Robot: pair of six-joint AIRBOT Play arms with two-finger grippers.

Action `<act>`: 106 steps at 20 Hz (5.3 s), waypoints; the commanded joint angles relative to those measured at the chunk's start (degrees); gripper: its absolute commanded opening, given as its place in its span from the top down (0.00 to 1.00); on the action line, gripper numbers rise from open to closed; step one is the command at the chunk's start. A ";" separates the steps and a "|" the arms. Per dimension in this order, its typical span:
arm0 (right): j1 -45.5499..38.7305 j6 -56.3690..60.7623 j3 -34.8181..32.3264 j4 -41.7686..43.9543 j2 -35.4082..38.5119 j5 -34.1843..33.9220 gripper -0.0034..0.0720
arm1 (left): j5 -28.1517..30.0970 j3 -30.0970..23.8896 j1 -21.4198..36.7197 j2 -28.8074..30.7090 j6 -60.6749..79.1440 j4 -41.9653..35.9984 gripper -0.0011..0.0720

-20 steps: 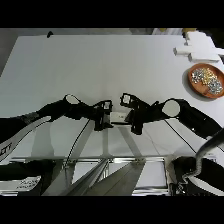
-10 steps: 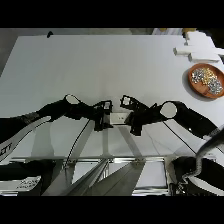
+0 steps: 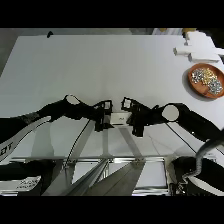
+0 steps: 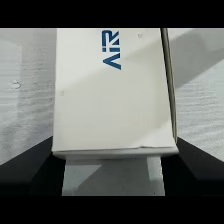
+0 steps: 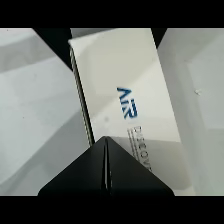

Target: Fold the box and place the chain.

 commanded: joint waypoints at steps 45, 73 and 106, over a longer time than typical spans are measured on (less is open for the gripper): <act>-36.41 55.95 -2.08 -37.24 10.29 23.61 0.94 | 0.07 0.00 0.02 0.04 0.39 0.26 0.71; -36.41 55.95 -2.05 -37.24 10.29 23.52 0.94 | 0.24 -0.35 46.84 31.63 -73.50 49.13 0.70; -36.41 55.95 -2.08 -37.24 10.29 23.52 0.94 | -23.91 -6.16 44.59 63.84 -91.14 60.52 0.04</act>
